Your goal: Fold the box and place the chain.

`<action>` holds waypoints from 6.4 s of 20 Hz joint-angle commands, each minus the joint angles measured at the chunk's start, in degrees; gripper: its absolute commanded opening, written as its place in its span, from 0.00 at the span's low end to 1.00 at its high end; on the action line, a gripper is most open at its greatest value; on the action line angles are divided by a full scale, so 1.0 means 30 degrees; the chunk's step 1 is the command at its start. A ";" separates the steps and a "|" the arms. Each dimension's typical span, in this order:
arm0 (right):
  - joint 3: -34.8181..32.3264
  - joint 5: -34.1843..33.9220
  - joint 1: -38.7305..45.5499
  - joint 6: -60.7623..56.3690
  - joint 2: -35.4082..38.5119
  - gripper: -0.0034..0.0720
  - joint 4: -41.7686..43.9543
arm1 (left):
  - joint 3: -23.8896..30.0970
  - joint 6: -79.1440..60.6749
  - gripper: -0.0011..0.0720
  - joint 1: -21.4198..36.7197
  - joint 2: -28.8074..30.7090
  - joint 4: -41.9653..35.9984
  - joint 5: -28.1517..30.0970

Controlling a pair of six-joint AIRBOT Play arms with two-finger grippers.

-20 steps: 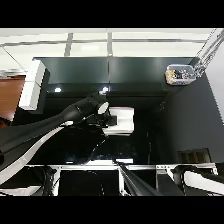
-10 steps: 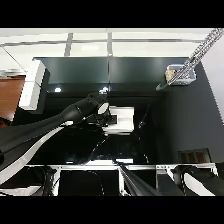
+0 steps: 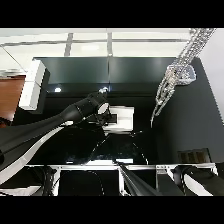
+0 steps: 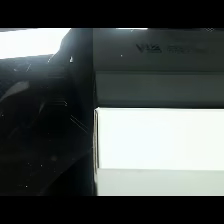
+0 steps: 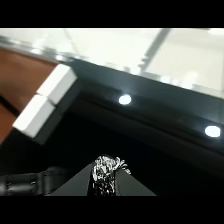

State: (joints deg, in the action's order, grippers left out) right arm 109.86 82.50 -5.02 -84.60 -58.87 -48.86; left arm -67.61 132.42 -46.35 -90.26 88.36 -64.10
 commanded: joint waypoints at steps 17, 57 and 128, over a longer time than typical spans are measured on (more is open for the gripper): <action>0.0000 -0.1268 -0.1144 0.0299 -0.0007 0.06 0.3861 | -0.0007 0.0015 0.05 0.0015 -0.0007 0.0036 0.0204; -0.9471 -0.0940 -0.3213 0.2579 -0.1610 0.06 0.6579 | -0.0007 0.0007 0.05 0.0051 -0.0015 0.0036 0.0153; -1.9351 -0.6018 -0.0554 0.2637 -0.1530 0.40 -0.0721 | 0.9675 -4.1521 0.99 0.7293 0.6113 -1.4331 0.6258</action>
State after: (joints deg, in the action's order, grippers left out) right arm 51.83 65.93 -6.70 -76.66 -63.44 -51.05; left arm -35.92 16.56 -24.67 -68.18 50.17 -47.86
